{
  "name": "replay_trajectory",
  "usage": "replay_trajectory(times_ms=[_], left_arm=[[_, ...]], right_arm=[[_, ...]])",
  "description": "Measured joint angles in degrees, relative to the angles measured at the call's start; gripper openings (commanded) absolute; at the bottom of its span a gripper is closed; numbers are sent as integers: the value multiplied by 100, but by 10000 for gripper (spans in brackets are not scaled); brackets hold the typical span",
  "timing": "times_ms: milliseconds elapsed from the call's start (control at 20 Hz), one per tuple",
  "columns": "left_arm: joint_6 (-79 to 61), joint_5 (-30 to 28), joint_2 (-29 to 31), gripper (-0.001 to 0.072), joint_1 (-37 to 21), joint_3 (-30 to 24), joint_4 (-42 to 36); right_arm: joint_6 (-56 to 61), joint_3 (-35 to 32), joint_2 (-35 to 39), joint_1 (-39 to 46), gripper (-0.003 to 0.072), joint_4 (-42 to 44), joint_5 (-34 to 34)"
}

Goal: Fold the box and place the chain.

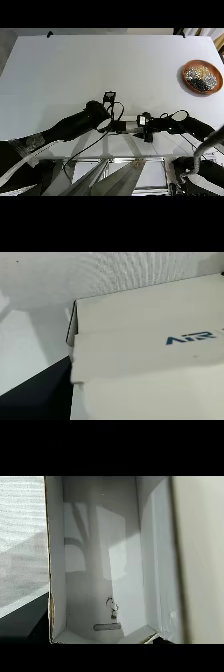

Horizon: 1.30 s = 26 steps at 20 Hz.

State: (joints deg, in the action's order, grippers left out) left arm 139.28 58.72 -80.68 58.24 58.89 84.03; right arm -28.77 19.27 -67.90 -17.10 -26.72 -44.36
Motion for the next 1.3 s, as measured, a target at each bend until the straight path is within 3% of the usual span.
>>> replay_trajectory(times_ms=[100, 500, 950, 1050, 1150, 1300], left_arm=[[44, -22, 116, 588, 0, -136, 26], [245, -935, 247, 575, 35, -511, 90], [348, -1123, 254, 550, 63, -846, 24], [367, -1036, 251, 450, 81, -876, 17], [367, -1029, 251, 428, 94, -890, 22], [387, -1019, 251, 270, 103, -901, 26]], right_arm=[[0, 0, 0, 0, 340, 0, 0], [2, 0, 0, 0, 340, 0, 0], [0, 0, 0, 0, 340, 0, 0], [0, 0, 0, 0, 340, 0, 0], [-2, 0, 0, 0, 340, 0, 0], [0, 0, 0, 0, 340, 0, 0]])
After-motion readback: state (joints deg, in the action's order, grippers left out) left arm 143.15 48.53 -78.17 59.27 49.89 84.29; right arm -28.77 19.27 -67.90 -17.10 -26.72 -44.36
